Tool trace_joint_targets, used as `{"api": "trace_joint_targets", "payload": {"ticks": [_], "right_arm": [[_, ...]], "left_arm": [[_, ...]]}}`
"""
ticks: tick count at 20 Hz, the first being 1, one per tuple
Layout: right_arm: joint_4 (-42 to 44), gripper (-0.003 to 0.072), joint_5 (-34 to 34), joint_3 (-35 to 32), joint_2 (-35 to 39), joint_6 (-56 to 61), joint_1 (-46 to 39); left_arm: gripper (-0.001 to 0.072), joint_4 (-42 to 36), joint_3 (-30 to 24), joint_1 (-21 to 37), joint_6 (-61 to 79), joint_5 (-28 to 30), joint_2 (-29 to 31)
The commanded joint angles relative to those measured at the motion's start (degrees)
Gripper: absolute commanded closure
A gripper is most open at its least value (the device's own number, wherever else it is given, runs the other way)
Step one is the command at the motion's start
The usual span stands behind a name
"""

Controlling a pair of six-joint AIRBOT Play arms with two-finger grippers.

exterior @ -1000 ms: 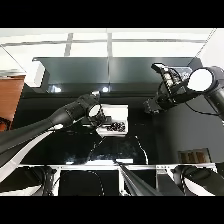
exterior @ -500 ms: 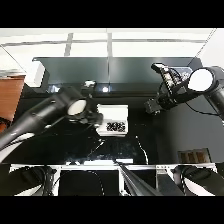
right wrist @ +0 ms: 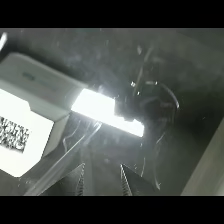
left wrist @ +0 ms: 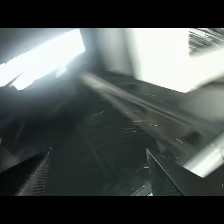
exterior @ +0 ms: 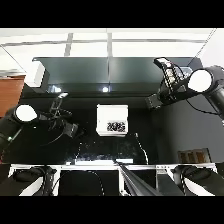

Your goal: Fold the box and place the chain.

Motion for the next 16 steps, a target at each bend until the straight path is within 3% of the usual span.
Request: {"api": "trace_joint_targets", "payload": {"ticks": [1,8,11,16], "right_arm": [[-2.16,0.0407,-0.94,-0.22,1.05,0.02,-1.79],[1.25,0.0408,-8.92,-15.78,12.44,-0.04,-11.69],[1.51,0.0408,-8.41,-18.34,12.57,-0.02,-11.50],[3.15,0.0408,-10.10,-18.36,12.57,-0.02,-10.67]], "left_arm": [[-0.0006,-16.83,-4.33,2.49,40.72,4.52,-3.63],[-0.0006,-16.13,-4.33,-4.24,75.19,10.23,-7.43],[-0.0006,-17.03,-3.19,-5.95,76.00,15.74,-11.41],[-0.0005,-21.24,2.25,-5.95,76.04,13.14,-20.31]]}}
